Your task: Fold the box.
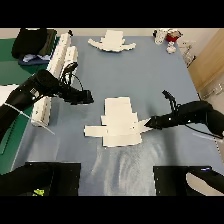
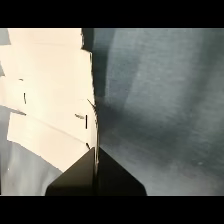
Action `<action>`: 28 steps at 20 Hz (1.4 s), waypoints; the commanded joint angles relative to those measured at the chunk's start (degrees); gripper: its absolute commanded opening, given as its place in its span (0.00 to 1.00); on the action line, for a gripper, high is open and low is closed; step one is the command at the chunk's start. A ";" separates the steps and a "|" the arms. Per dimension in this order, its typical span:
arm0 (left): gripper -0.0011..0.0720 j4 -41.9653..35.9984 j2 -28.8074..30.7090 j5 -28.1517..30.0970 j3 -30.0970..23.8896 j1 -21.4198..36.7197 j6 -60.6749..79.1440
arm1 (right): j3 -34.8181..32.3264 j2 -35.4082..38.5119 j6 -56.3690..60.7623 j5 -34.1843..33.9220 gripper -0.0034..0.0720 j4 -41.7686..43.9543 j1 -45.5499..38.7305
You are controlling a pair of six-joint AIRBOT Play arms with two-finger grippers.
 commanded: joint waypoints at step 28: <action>0.40 -26.32 -35.85 -28.24 15.30 -0.09 37.68 | -6.08 7.98 2.10 7.06 0.05 -0.07 5.84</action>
